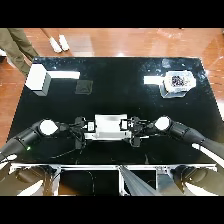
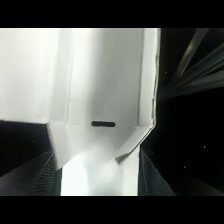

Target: Fold the box and place the chain.

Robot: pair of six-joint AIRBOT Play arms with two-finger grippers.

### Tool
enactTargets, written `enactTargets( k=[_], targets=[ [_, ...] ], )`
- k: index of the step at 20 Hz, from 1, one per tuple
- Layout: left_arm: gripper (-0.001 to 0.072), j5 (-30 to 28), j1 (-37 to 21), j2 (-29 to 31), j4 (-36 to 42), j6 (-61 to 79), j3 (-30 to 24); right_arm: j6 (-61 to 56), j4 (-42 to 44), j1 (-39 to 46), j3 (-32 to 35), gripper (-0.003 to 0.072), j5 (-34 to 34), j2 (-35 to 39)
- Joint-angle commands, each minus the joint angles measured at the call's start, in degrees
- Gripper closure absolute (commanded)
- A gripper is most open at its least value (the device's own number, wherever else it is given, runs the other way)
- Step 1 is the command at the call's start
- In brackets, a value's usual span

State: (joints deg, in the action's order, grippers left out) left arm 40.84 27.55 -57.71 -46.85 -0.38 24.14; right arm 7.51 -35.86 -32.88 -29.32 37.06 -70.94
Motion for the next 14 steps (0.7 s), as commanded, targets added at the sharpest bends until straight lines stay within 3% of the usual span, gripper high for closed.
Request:
enactTargets(
  k=[1,3,8,10,14],
  targets=[
    [0.0115,-0.35,0.63,-1.44,0.70,0.22,0.07,-0.02,0.04,-0.02,-0.02,0.0354,-0.02,0.00],
    [0.0220,-1.70,0.63,-1.49,0.66,0.22,0.07,-0.02,0.02,-0.02,-0.02,0.0354,-0.02,0.00],
    [0.0300,-1.68,0.66,-1.51,1.05,0.20,0.81,-0.02,0.02,-0.02,-0.02,0.0354,-0.02,0.00],
    [0.0384,-0.13,0.66,-1.51,1.14,0.20,1.51,-0.02,0.02,-0.02,-0.02,0.0354,-0.02,0.00],
    [0.0416,1.90,0.63,-1.62,2.84,-0.04,1.73,-0.02,0.02,-0.02,-0.02,0.0354,-0.02,0.00]
  ],
)
